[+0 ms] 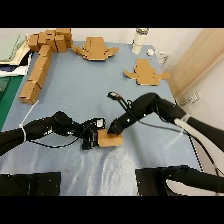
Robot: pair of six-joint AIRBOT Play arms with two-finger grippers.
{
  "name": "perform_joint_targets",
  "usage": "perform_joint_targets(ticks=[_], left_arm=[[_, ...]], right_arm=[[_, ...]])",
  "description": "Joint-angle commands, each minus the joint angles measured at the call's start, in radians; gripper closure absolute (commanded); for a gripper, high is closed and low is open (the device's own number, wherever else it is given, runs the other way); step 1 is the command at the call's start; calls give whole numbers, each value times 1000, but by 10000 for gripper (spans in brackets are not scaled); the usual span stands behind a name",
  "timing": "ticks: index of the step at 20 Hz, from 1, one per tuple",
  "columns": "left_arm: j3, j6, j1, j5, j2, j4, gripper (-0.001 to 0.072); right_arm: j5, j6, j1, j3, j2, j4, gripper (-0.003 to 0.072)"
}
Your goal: Fold the box.
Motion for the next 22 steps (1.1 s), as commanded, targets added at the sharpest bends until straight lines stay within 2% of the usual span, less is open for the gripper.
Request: perform_joint_targets(ticks=[1, 4, 6, 7, 9, 10, 12, 13, 14, 17, 22], left_arm=[[0, 0, -1, 0, 0, 0, 234], [0, 0, -1, 0, 0, 0, 234], [0, 0, -1, 0, 0, 0, 234], [0, 0, -1, 0, 0, 0, 234], [0, 0, -1, 0, 0, 0, 234], [0, 0, -1, 0, 0, 0, 235], [0, 0, -1, 0, 0, 0, 235], [0, 0, -1, 0, 0, 0, 234], [0, 0, -1, 0, 0, 0, 234], [0, 0, -1, 0, 0, 0, 234], [0, 0, -1, 0, 0, 0, 234]], right_arm=[[257, -14, 152, -132, 176, -185, 685], [407, -13, 266, -225, 283, -312, 684], [429, -13, 313, -249, 324, -382, 681], [427, -13, 331, -251, 338, -415, 632], [427, -24, 349, -251, 353, -439, 275], [427, -43, 351, -251, 352, -439, 240], [427, -76, 351, -251, 336, -491, 240], [427, -78, 352, -251, 326, -525, 211], [428, -79, 352, -251, 319, -533, 142], [429, -110, 376, -251, 319, -536, 141], [466, -103, 462, -253, 320, -666, 145]])
